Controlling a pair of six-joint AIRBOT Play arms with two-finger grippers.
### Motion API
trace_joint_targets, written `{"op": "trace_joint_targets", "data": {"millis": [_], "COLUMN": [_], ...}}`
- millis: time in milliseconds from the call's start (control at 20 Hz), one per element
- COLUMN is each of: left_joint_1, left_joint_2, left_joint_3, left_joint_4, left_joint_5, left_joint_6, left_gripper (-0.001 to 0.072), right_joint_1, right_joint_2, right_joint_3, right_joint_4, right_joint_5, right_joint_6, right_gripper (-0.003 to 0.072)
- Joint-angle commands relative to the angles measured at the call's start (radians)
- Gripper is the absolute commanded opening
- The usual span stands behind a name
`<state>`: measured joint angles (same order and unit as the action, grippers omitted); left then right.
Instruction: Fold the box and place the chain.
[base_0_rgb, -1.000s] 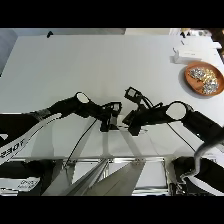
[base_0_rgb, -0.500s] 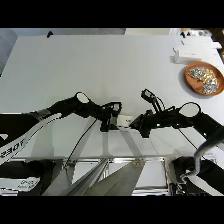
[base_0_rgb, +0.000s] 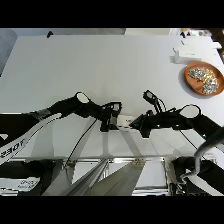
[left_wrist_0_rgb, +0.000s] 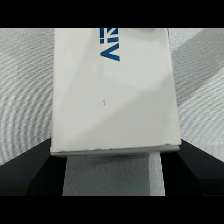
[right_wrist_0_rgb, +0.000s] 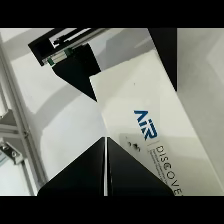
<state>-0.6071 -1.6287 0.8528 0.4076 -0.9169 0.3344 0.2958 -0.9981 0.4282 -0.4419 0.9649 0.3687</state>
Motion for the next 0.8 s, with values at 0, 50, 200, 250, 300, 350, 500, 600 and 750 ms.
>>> {"op": "trace_joint_targets", "data": {"millis": [0,50,200,250,300,350,500,600,750], "left_joint_1": [0.001,0.001,0.001,0.001,0.001,0.001,0.001,0.001,0.001], "left_joint_2": [0.001,0.001,0.001,0.001,0.001,0.001,0.001,0.001,0.001], "left_joint_3": [0.001,0.001,0.001,0.001,0.001,0.001,0.001,0.001,0.001], "left_joint_4": [0.0,0.0,0.0,0.0,0.0,0.0,0.0,0.0,0.0], "left_joint_5": [0.0,0.0,0.0,0.0,0.0,0.0,0.0,0.0,0.0], "left_joint_6": [0.0,0.0,0.0,0.0,0.0,0.0,0.0,0.0,0.0], "left_gripper": [0.0172,0.0172,0.0172,0.0172,0.0172,0.0172,0.0172,0.0172,0.0172], "right_joint_1": [-0.001,-0.001,-0.001,-0.001,-0.001,-0.001,-0.001,-0.001,-0.001], "right_joint_2": [-0.002,-0.008,-0.051,-0.077,-0.1,-0.114,-0.115,-0.108,-0.055], "right_joint_3": [-0.001,-0.001,-0.003,-0.003,-0.003,-0.003,-0.003,-0.002,-0.002], "right_joint_4": [-0.01,-0.056,-0.138,-0.137,-0.136,-0.136,-0.136,-0.131,-0.129], "right_joint_5": [-0.015,-0.01,0.003,0.003,0.004,0.009,0.047,0.065,0.063], "right_joint_6": [-0.02,0.004,0.043,0.042,0.042,0.042,0.035,0.034,0.034], "right_gripper": [0.0016,0.0016,0.0016,0.0016,0.0016,0.0016,0.0019,0.0019,0.0019]}}
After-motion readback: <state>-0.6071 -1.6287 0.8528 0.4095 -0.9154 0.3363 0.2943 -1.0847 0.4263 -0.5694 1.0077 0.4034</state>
